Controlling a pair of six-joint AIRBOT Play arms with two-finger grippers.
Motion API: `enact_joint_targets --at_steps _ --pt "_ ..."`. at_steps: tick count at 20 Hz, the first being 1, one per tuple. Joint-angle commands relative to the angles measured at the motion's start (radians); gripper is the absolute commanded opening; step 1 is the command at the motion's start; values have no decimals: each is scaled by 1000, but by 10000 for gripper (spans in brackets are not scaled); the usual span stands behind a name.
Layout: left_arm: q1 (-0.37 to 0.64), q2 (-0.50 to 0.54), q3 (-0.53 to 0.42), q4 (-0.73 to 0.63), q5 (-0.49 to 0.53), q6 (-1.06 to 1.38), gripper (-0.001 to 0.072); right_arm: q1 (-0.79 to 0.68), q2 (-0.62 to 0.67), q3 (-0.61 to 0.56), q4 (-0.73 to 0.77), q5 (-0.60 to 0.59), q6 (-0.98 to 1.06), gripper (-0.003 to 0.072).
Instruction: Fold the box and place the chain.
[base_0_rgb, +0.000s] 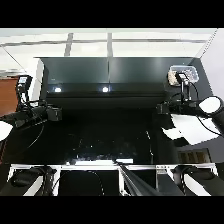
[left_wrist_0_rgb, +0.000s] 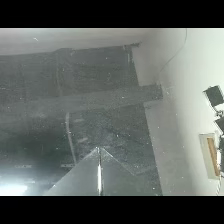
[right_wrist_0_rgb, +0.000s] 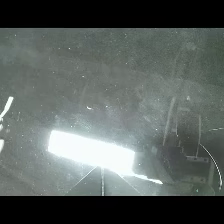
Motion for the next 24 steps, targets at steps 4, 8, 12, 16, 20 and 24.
enact_joint_targets --at_steps 4,8,12,16,20,24 --pt "1 1 0 0 0 0 25 1 0 0 0 0 0 12" --pt "1 1 0 0 0 0 25 1 0 0 0 0 0 13" --pt "1 1 0 0 0 0 25 1 0 0 0 0 0 12" --pt "1 1 0 7 1 11 25 1 0 0 7 -17 0 12" --pt "1 1 0 3 3 11 25 1 0 0 55 -304 0 98" --pt "1 1 0 3 5 11 26 -57 -9 15 -16 -572 2 711"
